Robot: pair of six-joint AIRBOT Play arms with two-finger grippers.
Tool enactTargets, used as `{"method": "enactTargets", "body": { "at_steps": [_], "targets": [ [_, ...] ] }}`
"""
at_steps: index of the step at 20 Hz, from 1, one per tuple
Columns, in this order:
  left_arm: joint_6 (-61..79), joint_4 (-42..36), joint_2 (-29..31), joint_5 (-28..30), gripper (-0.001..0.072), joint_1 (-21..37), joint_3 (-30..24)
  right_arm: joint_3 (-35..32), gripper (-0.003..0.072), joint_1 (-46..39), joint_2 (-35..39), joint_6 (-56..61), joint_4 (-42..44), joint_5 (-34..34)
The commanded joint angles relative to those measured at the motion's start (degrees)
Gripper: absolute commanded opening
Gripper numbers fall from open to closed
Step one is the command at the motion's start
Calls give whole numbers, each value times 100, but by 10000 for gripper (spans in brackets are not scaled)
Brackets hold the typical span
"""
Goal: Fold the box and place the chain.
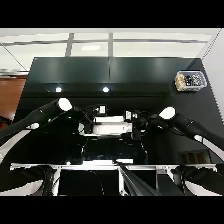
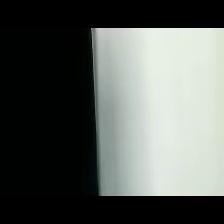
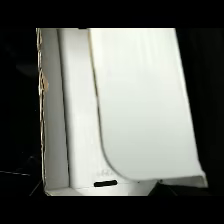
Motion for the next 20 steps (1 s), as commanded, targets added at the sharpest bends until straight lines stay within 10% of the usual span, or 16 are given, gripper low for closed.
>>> {"method": "enactTargets", "body": {
  "at_steps": [1,20],
  "targets": [
    [-7,0,-2,15,25,0,-2,22,714,13,-240,-98,22,59],
    [-4,0,0,24,25,-2,-2,133,713,337,-358,922,-627,-520]
  ]
}}
